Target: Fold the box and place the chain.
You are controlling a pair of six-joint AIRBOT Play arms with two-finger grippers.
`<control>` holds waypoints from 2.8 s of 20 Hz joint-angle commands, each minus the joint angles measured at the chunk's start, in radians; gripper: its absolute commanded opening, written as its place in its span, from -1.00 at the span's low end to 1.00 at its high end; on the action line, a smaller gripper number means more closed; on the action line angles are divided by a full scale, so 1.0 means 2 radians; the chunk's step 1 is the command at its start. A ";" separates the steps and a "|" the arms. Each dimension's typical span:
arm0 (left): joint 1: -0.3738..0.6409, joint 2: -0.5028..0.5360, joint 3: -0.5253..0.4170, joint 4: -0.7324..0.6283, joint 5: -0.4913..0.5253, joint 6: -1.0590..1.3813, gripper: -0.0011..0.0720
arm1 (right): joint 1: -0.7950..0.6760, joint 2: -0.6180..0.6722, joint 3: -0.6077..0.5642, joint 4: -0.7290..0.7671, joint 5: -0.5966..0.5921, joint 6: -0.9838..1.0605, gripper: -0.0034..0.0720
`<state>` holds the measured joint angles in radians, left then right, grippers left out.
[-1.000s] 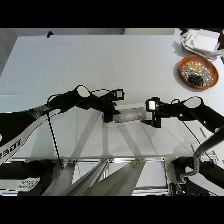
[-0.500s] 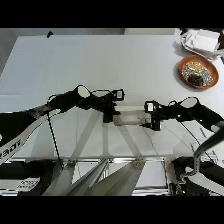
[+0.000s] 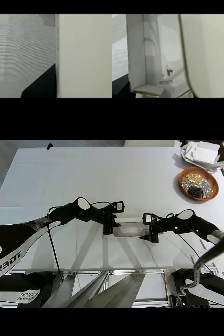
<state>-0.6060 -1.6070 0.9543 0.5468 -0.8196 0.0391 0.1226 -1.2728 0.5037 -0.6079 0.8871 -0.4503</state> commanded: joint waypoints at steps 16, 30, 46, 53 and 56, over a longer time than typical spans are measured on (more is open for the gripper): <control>0.000 0.000 0.000 0.000 0.000 0.000 -0.94 | 0.000 -0.008 0.000 0.005 -0.005 -0.014 -0.07; 0.000 0.000 0.000 0.000 0.000 0.000 -0.94 | 0.000 -0.008 0.000 0.005 -0.004 -0.015 -0.06; 0.005 0.010 0.000 0.006 -0.003 0.001 -0.16 | 0.000 -0.008 0.000 0.005 -0.004 -0.015 -0.06; 0.044 0.059 0.000 0.078 -0.023 -0.047 0.49 | 0.000 -0.008 0.000 0.005 -0.004 -0.015 -0.06; 0.071 0.093 0.000 0.145 -0.083 -0.109 0.44 | 0.000 -0.008 0.000 0.005 -0.004 -0.015 -0.06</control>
<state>-0.5060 -1.4761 0.9535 0.7105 -0.8898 -0.0696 0.1230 -1.2892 0.5041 -0.5983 0.8783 -0.4805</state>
